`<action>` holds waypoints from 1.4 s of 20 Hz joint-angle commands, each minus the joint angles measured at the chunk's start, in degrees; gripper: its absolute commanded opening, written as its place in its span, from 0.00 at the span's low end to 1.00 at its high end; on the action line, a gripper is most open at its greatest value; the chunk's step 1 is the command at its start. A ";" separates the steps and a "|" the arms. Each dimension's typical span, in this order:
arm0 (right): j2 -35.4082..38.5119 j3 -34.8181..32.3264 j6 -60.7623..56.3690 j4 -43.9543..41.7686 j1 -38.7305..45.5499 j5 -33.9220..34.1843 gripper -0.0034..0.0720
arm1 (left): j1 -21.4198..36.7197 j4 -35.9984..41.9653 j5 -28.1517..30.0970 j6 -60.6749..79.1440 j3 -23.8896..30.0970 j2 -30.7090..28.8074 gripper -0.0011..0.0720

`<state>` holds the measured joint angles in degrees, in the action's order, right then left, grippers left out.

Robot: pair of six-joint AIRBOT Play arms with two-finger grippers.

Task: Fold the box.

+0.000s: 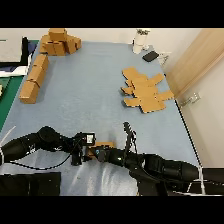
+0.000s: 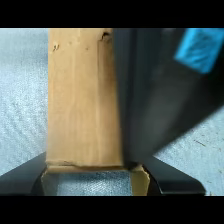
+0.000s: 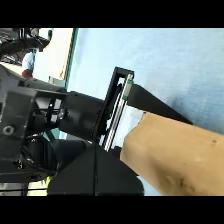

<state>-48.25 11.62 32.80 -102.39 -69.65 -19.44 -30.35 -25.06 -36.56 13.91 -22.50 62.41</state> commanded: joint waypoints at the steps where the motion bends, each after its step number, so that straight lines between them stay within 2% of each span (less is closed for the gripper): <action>1: -1.07 -0.04 -0.44 -1.01 0.33 2.25 0.05 | 0.02 -0.02 0.02 0.02 0.00 0.02 0.74; 5: -1.07 -0.04 -0.42 -0.94 0.28 6.95 0.05 | 0.02 0.00 -0.02 0.02 0.00 0.02 0.74; 10: -0.22 0.13 -0.20 -0.87 0.28 5.46 0.05 | 0.02 0.00 -0.04 0.00 0.00 0.02 0.74; 13: 3.89 1.84 -0.17 1.95 0.31 6.56 0.05 | 0.02 0.00 -0.02 0.02 0.00 0.02 0.74; 16: 9.92 3.04 1.55 3.85 0.39 15.08 0.05 | 0.02 0.00 -0.02 0.02 0.00 0.02 0.74; 21: 16.00 3.15 1.70 5.81 0.35 34.27 0.05 | 0.00 0.00 -0.02 0.02 0.00 0.02 0.74; 24: 15.76 3.13 -0.48 10.84 0.39 36.24 0.05 | 0.00 0.00 -0.02 0.02 0.00 0.02 0.74; 28: 14.25 3.15 -9.70 21.57 0.39 33.66 0.05 | 0.00 0.00 -0.04 0.02 0.00 0.02 0.74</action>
